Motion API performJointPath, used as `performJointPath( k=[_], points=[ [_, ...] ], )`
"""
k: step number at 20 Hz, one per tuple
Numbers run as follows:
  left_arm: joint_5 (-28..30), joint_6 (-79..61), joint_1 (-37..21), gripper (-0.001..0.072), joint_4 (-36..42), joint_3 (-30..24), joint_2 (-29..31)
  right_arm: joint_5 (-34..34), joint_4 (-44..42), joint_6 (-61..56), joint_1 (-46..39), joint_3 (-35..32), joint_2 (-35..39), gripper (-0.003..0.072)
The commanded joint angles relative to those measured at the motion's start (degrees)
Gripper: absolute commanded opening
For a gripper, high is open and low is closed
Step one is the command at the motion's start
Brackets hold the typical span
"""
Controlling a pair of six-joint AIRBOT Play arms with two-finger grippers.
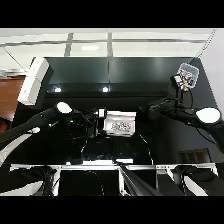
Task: Fold the box and place the chain.
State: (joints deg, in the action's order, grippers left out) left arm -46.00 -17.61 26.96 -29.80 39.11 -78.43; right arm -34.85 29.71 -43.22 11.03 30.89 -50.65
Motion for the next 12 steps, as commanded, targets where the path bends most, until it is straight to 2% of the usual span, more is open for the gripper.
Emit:
performJointPath(
  k=[1, 3, 5, 9, 12],
  points=[
    [0.33, 0.04, 0.04, 0.0505, 0.09, 0.07, -0.04, 13.11, -4.11, -2.38, 6.58, 1.81, -6.01, 0.0674],
    [0.33, 0.02, 0.04, 0.0505, 0.09, 0.07, -0.04, 10.43, -4.13, -2.38, 7.58, 5.55, -10.95, 0.0674],
    [0.33, 0.02, 0.04, 0.0505, 0.09, 0.07, -0.04, 3.32, -2.99, 0.0, 7.87, 8.44, -14.1, 0.0674],
    [0.57, 0.02, 0.07, 0.0505, 0.11, 0.07, -0.04, -8.74, 10.25, 17.66, 7.65, 12.15, -14.19, 0.0674],
    [0.55, 0.02, 0.13, 0.0505, 0.11, 0.07, -0.04, -12.9, 13.46, 19.3, 7.91, 14.97, -14.19, 0.0674]
  ],
)
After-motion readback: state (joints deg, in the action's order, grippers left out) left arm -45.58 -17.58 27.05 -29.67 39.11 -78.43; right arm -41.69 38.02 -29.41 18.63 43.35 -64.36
